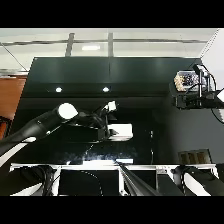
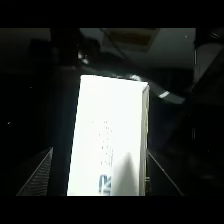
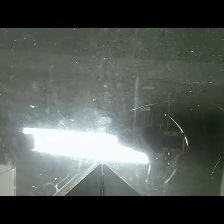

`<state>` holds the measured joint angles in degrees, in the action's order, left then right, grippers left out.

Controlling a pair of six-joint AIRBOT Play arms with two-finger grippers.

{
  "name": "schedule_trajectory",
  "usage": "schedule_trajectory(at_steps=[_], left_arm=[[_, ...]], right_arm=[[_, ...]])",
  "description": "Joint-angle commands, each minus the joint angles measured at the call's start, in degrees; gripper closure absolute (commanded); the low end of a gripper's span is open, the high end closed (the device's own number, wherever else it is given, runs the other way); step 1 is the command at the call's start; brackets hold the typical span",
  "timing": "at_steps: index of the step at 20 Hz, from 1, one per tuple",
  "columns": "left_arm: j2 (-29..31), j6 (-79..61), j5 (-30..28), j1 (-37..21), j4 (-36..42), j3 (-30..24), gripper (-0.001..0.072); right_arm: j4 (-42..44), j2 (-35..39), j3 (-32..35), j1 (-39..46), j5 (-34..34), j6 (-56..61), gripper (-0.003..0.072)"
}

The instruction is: Fold the box and place the chain.

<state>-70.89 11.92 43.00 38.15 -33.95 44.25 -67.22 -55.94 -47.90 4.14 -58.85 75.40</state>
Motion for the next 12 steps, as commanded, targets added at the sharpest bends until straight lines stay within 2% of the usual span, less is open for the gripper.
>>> schedule_trajectory(at_steps=[1, 12], left_arm=[[-6.2, 3.8, 0.9, 1.9, 0.5, 4.3, -0.0004], [-7.0, 5.2, 3.0, 1.9, -0.6, 4.3, -0.0003]], right_arm=[[0.1, 0.0, 0.0, 0.1, -0.1, 0.3, 0.0682], [0.1, 0.0, 0.2, 0.0, 1.9, -0.3, 0.0684]])
